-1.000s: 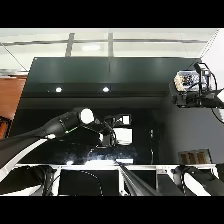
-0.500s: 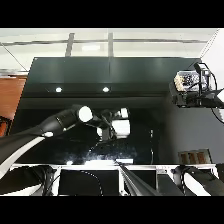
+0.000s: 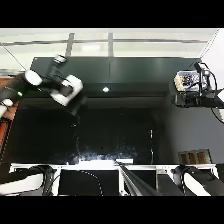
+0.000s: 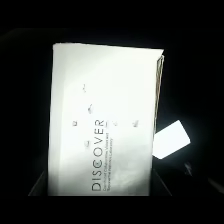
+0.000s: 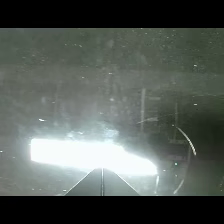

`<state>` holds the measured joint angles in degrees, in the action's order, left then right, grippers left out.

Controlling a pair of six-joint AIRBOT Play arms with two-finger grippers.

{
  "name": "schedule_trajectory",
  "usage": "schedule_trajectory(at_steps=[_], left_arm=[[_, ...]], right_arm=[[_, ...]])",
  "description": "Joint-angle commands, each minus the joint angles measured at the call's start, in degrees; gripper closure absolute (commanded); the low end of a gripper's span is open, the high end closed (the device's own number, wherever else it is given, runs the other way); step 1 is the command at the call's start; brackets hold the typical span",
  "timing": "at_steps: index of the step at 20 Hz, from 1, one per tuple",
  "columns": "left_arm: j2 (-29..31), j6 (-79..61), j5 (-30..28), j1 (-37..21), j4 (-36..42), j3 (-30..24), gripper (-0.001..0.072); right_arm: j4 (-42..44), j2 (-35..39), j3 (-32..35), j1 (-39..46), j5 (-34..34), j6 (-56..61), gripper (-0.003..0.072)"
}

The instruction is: Fold the box and place the chain.

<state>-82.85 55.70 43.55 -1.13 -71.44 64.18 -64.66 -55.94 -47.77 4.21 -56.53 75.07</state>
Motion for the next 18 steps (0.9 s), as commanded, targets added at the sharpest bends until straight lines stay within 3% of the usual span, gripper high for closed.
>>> schedule_trajectory(at_steps=[1, 6, 11, 12, 13, 14, 18], left_arm=[[-10.2, 3.5, 3.6, -13.5, -1.6, 13.3, 0.0414], [-26.4, 7.2, 5.7, -18.9, -1.6, 34.3, 0.0415], [-35.0, 6.9, 6.2, -17.6, -1.6, 43.8, 0.0414], [-35.8, 6.9, 5.6, -17.5, -2.5, 44.2, 0.0385], [-36.0, 7.0, 5.0, -17.4, -5.2, 44.4, 0.0072], [-35.7, 7.8, 6.5, -17.2, -6.8, 45.3, -0.0003], [-35.0, 8.1, 29.2, -16.9, -10.8, 57.6, -0.0002]], right_arm=[[1.6, 0.0, 0.0, 0.0, -0.3, 0.2, 0.0683], [3.6, 0.0, 0.0, 0.0, -0.3, 0.2, 0.0682], [5.6, 0.0, 0.0, 0.0, -0.5, 3.6, 0.0681], [5.6, 0.0, 0.0, 0.0, -0.6, 3.6, 0.0681], [5.5, 0.0, 0.0, 0.0, -1.0, 3.6, 0.0681], [5.5, 0.0, 0.0, 0.0, -1.4, 3.6, 0.0682], [5.5, 0.0, 0.0, 0.0, -1.5, 3.5, 0.0683]])
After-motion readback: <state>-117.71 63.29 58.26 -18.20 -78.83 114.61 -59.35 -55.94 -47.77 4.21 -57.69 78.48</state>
